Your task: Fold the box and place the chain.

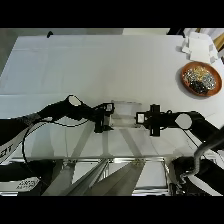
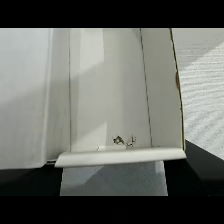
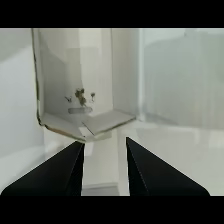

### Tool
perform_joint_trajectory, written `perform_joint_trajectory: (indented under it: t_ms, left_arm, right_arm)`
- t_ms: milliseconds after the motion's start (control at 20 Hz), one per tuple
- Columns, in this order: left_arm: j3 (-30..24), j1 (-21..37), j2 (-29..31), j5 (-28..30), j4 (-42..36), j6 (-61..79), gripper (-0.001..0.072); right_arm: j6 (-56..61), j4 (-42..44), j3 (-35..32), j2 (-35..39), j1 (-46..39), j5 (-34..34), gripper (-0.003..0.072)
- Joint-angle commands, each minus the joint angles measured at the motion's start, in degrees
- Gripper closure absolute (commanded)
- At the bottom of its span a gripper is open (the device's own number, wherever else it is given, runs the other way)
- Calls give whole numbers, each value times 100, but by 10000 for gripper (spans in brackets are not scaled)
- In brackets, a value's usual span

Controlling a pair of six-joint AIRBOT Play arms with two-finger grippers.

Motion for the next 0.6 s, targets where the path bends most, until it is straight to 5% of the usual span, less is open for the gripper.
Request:
perform_joint_trajectory:
  t_ms: [0, 550]
  left_arm:
    - [-2, 7, 4, 2, 0, 2, 394]
    - [-2, 7, 4, 0, 2, 2, 394]
  right_arm:
    - [-181, 153, 0, -61, 216, -136, 432]
    - [-175, 584, 0, -120, 240, -192, 469]
